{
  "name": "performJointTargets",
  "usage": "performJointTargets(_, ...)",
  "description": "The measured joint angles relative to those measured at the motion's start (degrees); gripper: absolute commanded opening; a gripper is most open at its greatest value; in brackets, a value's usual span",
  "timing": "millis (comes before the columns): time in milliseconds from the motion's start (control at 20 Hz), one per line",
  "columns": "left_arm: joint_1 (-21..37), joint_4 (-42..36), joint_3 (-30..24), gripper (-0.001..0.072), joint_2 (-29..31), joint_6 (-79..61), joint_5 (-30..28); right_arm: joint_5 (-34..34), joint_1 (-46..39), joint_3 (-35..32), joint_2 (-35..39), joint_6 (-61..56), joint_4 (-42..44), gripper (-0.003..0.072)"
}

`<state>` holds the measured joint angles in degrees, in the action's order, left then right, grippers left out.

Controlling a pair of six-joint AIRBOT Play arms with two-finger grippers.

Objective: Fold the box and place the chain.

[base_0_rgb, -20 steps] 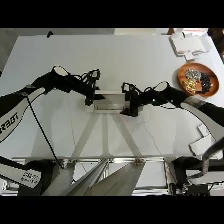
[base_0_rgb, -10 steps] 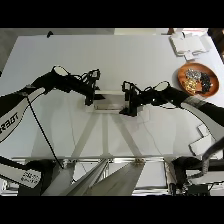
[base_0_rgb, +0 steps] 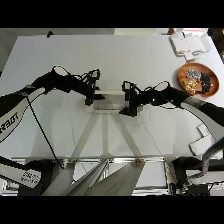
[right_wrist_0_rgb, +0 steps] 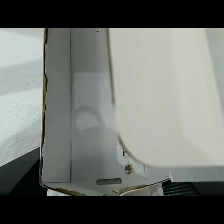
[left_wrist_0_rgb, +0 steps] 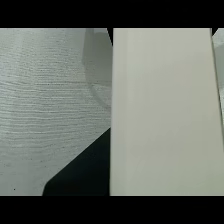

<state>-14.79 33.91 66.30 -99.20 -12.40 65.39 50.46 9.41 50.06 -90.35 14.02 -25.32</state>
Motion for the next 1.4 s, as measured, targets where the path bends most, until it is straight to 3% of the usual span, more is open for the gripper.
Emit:
performJointTargets(350,0.0,0.0,0.0,0.0012,0.0,0.0,0.0,0.2,0.0,0.0,0.0,0.1,-4.6,0.0692)
performJointTargets(650,0.0,0.0,0.0,0.0012,0.0,0.0,0.0,0.1,0.0,0.0,0.0,0.0,-6.4,0.0628)
performJointTargets(750,0.0,0.0,0.0,0.0012,0.0,0.0,0.2,0.0,0.0,0.0,0.0,-0.1,-6.5,0.0418)
performJointTargets(800,0.0,0.0,0.0,0.0012,0.0,0.0,0.3,0.0,0.0,0.0,0.0,-0.2,-6.5,0.0404)
performJointTargets(1400,0.0,0.0,0.0,0.0012,0.0,0.0,0.0,0.1,0.0,0.0,0.0,0.0,-6.8,0.0404)
